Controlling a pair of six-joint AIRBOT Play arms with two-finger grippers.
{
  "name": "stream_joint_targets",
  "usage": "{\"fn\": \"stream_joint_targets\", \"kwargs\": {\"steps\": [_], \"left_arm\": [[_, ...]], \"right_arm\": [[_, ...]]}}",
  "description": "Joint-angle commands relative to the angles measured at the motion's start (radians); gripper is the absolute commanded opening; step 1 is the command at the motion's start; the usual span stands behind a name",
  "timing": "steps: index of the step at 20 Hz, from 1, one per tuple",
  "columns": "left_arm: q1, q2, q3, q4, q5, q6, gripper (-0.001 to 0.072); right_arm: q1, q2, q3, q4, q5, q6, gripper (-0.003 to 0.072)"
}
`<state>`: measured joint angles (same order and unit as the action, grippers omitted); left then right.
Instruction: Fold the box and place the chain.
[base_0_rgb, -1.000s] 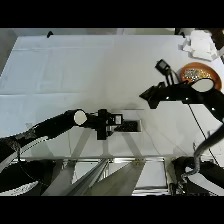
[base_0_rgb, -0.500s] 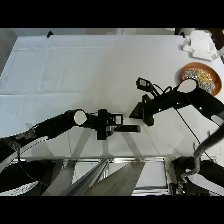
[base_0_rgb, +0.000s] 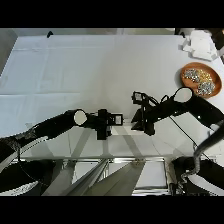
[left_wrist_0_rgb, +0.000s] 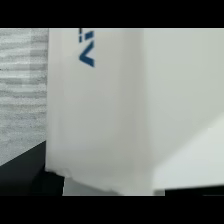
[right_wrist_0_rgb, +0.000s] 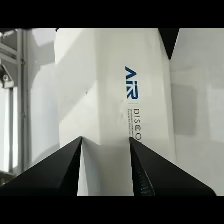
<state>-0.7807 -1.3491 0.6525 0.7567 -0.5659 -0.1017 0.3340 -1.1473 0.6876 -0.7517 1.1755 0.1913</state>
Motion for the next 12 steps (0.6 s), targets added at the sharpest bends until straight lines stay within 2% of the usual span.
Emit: {"fn": "stream_joint_targets", "kwargs": {"steps": [1, 4, 8, 9, 11, 12], "left_arm": [[0.000, 0.000, 0.000, 0.000, 0.000, 0.000, 0.0348], [0.000, 0.000, 0.000, 0.000, 0.000, 0.000, 0.0348], [0.000, 0.000, 0.000, 0.000, 0.000, 0.000, 0.0348], [0.000, 0.000, 0.000, 0.000, 0.000, 0.000, 0.0348], [0.000, 0.000, 0.000, 0.000, 0.000, 0.000, 0.0348], [0.000, 0.000, 0.000, 0.000, 0.000, 0.000, 0.0348]], "right_arm": [[0.040, 0.002, -0.015, -0.051, -0.077, 0.029, 0.0297], [0.057, 0.005, -0.015, -0.089, -0.077, 0.035, 0.0222], [0.057, 0.040, -0.015, -0.088, -0.077, 0.037, 0.0223], [0.057, 0.059, -0.015, -0.088, -0.075, 0.037, 0.0251], [0.058, 0.095, -0.015, -0.094, -0.053, 0.035, 0.0445], [0.060, 0.107, -0.015, -0.120, -0.048, 0.036, 0.0447]]}}
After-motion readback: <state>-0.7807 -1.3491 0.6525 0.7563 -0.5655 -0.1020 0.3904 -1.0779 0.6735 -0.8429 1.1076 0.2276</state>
